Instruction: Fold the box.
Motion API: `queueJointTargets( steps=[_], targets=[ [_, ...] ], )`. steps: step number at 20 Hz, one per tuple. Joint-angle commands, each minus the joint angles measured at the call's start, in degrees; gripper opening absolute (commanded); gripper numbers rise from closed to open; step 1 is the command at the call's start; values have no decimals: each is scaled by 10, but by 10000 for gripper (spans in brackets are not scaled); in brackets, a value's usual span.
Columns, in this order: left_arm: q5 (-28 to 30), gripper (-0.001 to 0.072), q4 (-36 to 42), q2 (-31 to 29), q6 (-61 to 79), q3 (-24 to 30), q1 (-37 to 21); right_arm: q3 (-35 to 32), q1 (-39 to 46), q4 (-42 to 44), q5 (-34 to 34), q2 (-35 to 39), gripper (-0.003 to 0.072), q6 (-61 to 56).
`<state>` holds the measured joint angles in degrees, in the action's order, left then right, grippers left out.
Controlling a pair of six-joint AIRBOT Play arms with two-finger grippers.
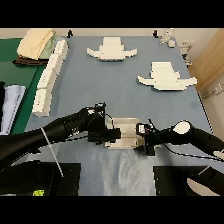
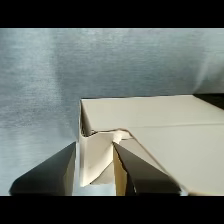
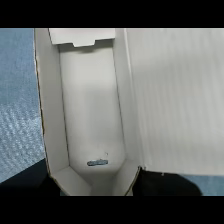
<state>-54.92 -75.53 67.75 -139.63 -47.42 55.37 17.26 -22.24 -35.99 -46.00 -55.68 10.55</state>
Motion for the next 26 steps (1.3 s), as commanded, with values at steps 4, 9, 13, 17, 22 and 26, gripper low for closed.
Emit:
queueJointTargets(
  steps=[4, 9, 13, 17, 22, 26],
  targets=[
    [-52, 357, -32, 47, -30, -39, 8, 0, 0, 0, 0, 0, 490, 0],
    [-103, 356, -79, 103, -55, -89, 36, 0, 0, 0, 0, 0, 489, 0],
    [-100, 266, -83, 117, -75, -98, 37, 0, 0, 0, 0, 0, 490, 0],
    [-84, 16, -83, 117, -78, -98, 39, 0, 0, 0, 0, 0, 490, 0],
    [-86, 18, -82, 117, -81, -98, 39, 0, 0, 0, 0, 0, 490, 0],
    [-87, 666, -78, 111, -83, -99, 39, 0, 0, 0, 0, 0, 490, 0]
  ],
)
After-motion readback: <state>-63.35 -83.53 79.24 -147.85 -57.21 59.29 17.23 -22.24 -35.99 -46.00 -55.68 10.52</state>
